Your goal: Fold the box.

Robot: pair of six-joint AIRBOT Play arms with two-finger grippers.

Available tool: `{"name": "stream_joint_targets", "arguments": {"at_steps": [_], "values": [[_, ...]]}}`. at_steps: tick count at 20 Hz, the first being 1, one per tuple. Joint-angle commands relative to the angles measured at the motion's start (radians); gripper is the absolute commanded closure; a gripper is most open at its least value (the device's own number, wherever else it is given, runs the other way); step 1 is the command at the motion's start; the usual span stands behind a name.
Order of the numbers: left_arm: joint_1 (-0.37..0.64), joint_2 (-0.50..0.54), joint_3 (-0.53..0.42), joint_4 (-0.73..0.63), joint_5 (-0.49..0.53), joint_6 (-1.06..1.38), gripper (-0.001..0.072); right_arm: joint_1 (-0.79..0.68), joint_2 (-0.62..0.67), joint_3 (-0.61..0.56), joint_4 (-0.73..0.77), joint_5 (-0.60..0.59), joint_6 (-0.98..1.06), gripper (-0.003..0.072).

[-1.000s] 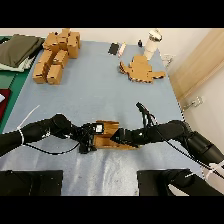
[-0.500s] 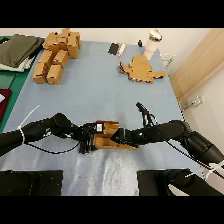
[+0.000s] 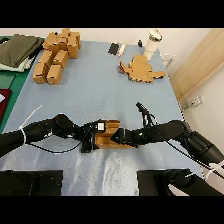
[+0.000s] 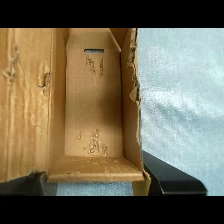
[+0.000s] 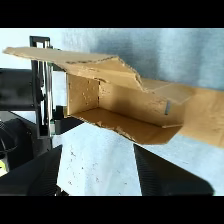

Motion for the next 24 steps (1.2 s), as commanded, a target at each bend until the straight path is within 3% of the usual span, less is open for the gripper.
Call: {"name": "stream_joint_targets", "arguments": {"at_steps": [1,2,3,5,7,8,14,18,24], "values": [[0.001,-0.001,0.001,0.002,0.022,-0.016,0.0117,0.0,0.0,0.001,0.0,0.0,0.0,0.0005],[0.001,-0.001,0.001,0.002,0.022,-0.016,0.0117,0.0,-0.002,0.001,0.0,0.005,0.0,0.0006],[0.001,-0.001,0.001,0.002,0.022,-0.016,0.0116,0.0,-0.002,0.001,0.001,0.018,0.001,0.0083],[0.002,-0.001,0.001,0.009,0.024,-0.016,0.0115,0.0,-0.016,0.013,0.0,0.041,0.002,0.0516],[0.002,-0.001,0.001,0.026,0.022,-0.013,0.0114,0.0,-0.05,0.039,0.0,0.072,-0.013,0.0651],[0.001,-0.001,0.001,0.04,0.022,-0.013,0.0114,0.0,-0.078,0.061,0.0,0.081,-0.046,0.0683],[0.001,-0.001,0.001,0.05,0.017,-0.014,0.0114,0.0,-0.281,0.227,-0.001,0.095,-0.166,0.0683],[0.001,-0.001,0.001,0.106,-0.048,-0.018,0.0114,0.0,-0.297,0.246,-0.011,0.111,-0.173,0.0683],[0.002,-0.001,-0.005,0.137,-0.043,-0.019,0.0094,0.0,-0.301,0.246,-0.011,0.108,-0.173,0.0683]]}}
